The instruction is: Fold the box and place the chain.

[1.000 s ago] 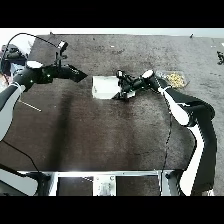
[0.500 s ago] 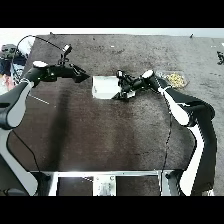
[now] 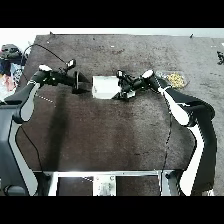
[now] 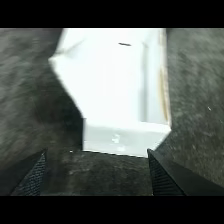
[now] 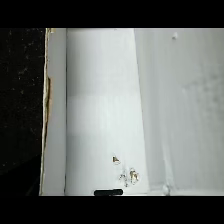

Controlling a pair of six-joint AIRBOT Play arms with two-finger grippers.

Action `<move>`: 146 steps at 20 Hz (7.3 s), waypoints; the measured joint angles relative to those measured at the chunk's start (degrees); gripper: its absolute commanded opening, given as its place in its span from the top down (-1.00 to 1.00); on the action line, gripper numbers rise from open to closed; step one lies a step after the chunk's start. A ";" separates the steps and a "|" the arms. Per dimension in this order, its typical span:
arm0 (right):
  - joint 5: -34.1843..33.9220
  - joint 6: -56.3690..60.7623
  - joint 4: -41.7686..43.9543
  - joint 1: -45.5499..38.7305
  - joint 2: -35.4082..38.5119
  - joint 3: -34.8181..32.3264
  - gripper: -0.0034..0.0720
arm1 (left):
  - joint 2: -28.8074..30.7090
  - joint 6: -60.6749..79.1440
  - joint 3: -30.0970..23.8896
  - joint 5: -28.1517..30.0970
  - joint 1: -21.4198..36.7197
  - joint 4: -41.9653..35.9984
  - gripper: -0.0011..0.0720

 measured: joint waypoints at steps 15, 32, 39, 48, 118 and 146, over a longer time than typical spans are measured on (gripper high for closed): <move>0.13 -0.24 -0.11 -0.04 0.02 0.00 -0.32 | -2.97 5.46 0.28 -2.12 -4.28 0.96 -1.00; -0.22 0.07 0.07 -0.02 0.02 0.00 -0.32 | -4.04 5.60 0.26 3.50 -6.36 0.31 -0.99; -0.17 0.07 0.07 -0.02 0.02 -0.02 -0.32 | -4.09 5.22 0.26 4.22 -6.36 0.13 -0.98; 0.02 0.02 0.04 -0.02 0.02 -0.02 -0.32 | -4.46 4.83 0.26 4.92 -6.40 -0.20 -0.99; 3.26 0.24 -3.52 -4.15 4.90 -0.02 -1.00 | -4.92 5.22 0.28 5.20 -6.62 -0.90 -0.25; -12.81 7.34 4.09 -0.87 4.24 -0.13 0.88 | -4.92 5.25 0.28 5.11 -6.62 -0.83 -0.25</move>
